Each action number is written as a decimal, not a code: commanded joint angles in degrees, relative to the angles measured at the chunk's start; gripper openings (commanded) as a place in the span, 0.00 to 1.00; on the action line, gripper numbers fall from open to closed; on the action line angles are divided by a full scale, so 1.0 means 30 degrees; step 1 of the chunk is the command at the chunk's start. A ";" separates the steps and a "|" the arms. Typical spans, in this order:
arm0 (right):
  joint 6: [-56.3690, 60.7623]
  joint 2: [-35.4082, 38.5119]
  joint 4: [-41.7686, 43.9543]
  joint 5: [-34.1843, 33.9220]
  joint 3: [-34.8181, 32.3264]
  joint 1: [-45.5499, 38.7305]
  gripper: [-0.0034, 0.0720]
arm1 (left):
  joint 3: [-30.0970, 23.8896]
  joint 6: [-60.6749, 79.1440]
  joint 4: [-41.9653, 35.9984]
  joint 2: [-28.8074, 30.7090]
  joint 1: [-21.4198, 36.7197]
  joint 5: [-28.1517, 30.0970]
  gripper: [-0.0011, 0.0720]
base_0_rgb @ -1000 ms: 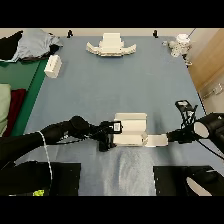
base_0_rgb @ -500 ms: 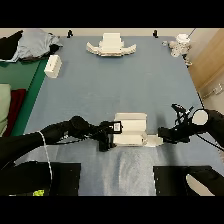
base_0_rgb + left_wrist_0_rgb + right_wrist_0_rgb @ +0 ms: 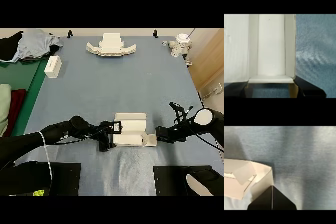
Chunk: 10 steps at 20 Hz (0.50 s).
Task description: Fold the box.
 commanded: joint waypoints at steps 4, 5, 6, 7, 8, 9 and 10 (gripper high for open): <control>-0.1523 0.0036 0.1574 0.0262 0.0000 -0.0007 0.05 | 0.0015 0.0000 -0.0007 0.0015 0.0015 0.0007 0.67; -0.1479 0.0036 0.0918 0.0262 0.0000 -0.0007 0.05 | 0.0015 0.0000 -0.0015 0.0015 0.0015 0.0007 0.67; -0.1253 0.0036 0.0066 0.0255 0.0000 -0.0007 0.05 | 0.0015 0.0000 -0.0015 0.0015 0.0015 0.0007 0.67; -0.0750 0.0036 -0.0962 0.0240 0.0000 -0.0007 0.05 | 0.0015 0.0007 -0.0015 0.0015 0.0015 0.0007 0.67; -0.0240 0.0036 -0.1938 0.0153 0.0000 -0.0015 0.05 | 0.0015 0.0000 -0.0007 0.0015 0.0015 0.0007 0.67; 0.0248 0.0022 -0.2900 -0.0087 0.0000 -0.0015 0.05 | 0.0015 0.0000 -0.0015 0.0015 0.0015 0.0007 0.67; 0.0372 -0.0015 -0.3402 -0.0386 -0.0007 -0.0007 0.05 | 0.0015 0.0000 -0.0015 0.0015 0.0015 0.0007 0.67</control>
